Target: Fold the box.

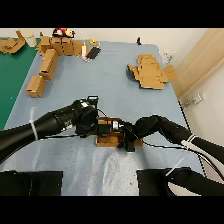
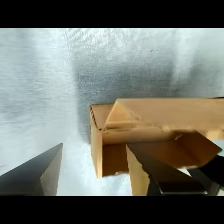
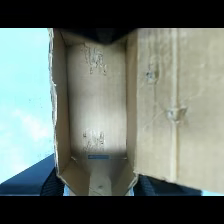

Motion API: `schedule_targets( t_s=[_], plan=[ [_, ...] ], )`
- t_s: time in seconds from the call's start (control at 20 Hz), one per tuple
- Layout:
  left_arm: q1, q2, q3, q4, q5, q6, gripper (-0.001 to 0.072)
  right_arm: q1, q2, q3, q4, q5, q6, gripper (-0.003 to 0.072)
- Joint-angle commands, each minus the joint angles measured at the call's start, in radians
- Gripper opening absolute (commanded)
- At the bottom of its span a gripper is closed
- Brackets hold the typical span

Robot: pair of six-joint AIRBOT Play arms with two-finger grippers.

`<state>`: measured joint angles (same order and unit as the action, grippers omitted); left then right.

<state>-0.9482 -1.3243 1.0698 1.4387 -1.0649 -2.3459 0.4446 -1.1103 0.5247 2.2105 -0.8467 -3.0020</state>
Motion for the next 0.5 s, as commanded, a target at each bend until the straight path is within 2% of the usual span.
schedule_targets(
  t_s=[0.0, 0.15, 0.2, 0.25, 0.3, 0.45],
  plan=[
    [0.024, 0.050, 0.001, 0.020, -0.027, 0.000, 0.0584, 0.000, 0.000, 0.000, -0.001, 0.000, 0.001, 0.0495],
    [0.042, 0.058, 0.001, 0.021, -0.081, 0.002, 0.0577, 0.000, 0.000, 0.000, 0.000, -0.001, 0.000, 0.0495],
    [0.042, 0.061, 0.001, 0.021, -0.083, 0.002, 0.0389, 0.000, 0.000, 0.000, 0.000, 0.000, 0.001, 0.0495],
    [0.042, 0.068, 0.002, 0.021, -0.080, 0.017, 0.0155, 0.000, 0.000, 0.000, 0.000, 0.000, 0.001, 0.0495],
    [0.042, 0.075, 0.003, 0.021, -0.078, 0.050, 0.0104, 0.000, 0.000, 0.000, 0.000, 0.000, 0.001, 0.0495],
    [0.042, 0.101, 0.003, 0.026, -0.108, 0.160, 0.0103, 0.000, 0.000, 0.000, -0.001, 0.000, 0.001, 0.0495]
  ],
)
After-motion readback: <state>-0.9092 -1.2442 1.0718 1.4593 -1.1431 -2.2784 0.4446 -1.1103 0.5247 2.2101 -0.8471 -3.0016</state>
